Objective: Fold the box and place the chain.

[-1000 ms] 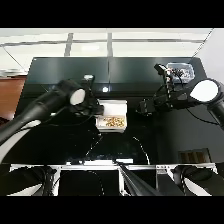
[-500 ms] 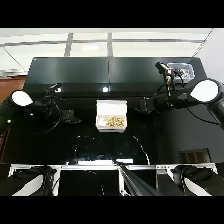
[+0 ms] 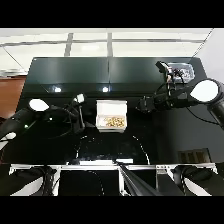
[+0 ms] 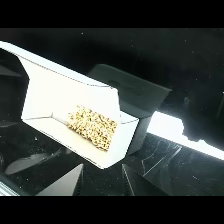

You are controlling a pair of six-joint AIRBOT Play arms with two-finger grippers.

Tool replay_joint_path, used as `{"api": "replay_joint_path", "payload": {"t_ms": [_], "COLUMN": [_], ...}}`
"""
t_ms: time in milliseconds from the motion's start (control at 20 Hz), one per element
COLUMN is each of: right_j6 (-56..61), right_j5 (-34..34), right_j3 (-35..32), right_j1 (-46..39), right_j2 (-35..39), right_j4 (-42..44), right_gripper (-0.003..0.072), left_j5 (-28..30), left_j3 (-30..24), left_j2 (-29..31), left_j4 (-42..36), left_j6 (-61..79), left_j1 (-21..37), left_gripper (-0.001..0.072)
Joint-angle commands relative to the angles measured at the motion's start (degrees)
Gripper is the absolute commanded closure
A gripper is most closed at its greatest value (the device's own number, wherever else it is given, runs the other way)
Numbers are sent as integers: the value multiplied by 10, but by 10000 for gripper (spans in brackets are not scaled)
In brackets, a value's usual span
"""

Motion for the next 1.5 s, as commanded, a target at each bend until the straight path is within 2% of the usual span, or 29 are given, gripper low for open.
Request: {"api": "replay_joint_path", "payload": {"t_ms": [0, 300, 450, 900, 1150, 1300, 1350, 1400, 1450], "right_j6": [2, 2, 2, 2, 2, 2, 2, 2, 2], "right_j5": [0, -1, -1, -1, -13, -24, -32, -48, -76], "right_j3": [0, 0, 0, 0, 0, -1, -1, -3, -9], "right_j1": [1, 1, 1, 1, 1, 1, 1, 3, 6], "right_j2": [0, 0, 0, 0, -1, -2, -2, -2, -2], "right_j4": [1, 0, 1, 1, 1, 0, -3, -10, -18], "right_gripper": [400, 400, 400, 400, 400, 400, 400, 399, 348], "left_j5": [39, 22, 21, 16, -17, -3, 4, 13, 18], "left_j3": [8, 11, 14, 55, 56, 56, 56, 56, 56], "left_j2": [-38, -70, -89, -132, -133, -133, -133, -133, -133], "left_j4": [12, 27, -4, -17, -17, -17, -17, -18, -17], "left_j6": [99, 100, 109, 118, 157, 156, 154, 140, 136], "left_j1": [-29, -28, -29, -30, -41, -64, -65, -65, -64], "left_gripper": [0, 0, 0, 1, 0, 1, 11, 71, 153]}}
